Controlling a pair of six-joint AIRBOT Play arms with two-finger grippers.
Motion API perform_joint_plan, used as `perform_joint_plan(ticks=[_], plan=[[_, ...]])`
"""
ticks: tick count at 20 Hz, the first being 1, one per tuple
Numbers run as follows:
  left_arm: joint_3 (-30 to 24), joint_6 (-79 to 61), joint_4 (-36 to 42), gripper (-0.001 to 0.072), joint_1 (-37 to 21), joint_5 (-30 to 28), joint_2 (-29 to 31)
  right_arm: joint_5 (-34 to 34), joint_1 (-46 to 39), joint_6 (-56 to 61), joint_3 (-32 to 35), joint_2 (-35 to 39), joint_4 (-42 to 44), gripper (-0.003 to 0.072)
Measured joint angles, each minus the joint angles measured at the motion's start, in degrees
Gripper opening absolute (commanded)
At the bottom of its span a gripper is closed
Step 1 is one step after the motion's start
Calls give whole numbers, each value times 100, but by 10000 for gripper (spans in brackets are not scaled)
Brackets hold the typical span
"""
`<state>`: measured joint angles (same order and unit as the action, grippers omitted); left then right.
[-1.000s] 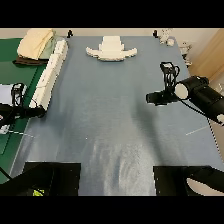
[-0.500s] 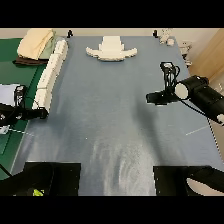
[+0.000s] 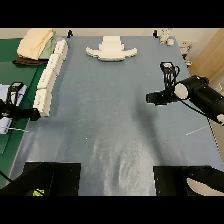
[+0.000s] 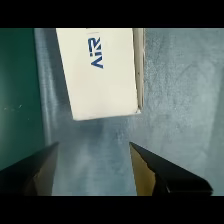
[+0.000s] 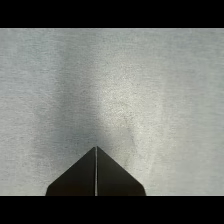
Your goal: Fold the box.
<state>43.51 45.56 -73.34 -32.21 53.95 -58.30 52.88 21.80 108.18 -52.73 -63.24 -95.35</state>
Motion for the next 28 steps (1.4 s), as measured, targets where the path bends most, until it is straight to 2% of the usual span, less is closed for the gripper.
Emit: perform_joint_plan(ticks=[1,2,3,4,8,11,14,18,23,28], plan=[[129,66,-138,697,0,245,127,-2,0,-2,0,0,2,19],[254,129,-249,539,0,509,258,0,0,0,0,0,0,18],[354,236,-297,150,2,710,369,-2,0,0,0,0,-2,18],[450,376,-321,14,26,909,474,-2,0,-2,0,0,0,18],[778,848,190,13,485,1528,667,-2,0,0,-4,-57,15,18],[1113,1211,575,13,1440,1580,544,0,0,0,-90,-216,157,18],[1558,1700,756,13,2452,1373,83,-4,0,0,-350,-490,352,18],[2280,2142,1139,13,3425,1180,-922,-7,0,-2,-848,-863,487,19],[2798,2302,1556,14,4186,1043,-1843,-11,0,0,-1200,-1106,713,18],[2911,2323,1665,14,4413,890,-2070,17,0,0,-1270,-1158,793,19]])
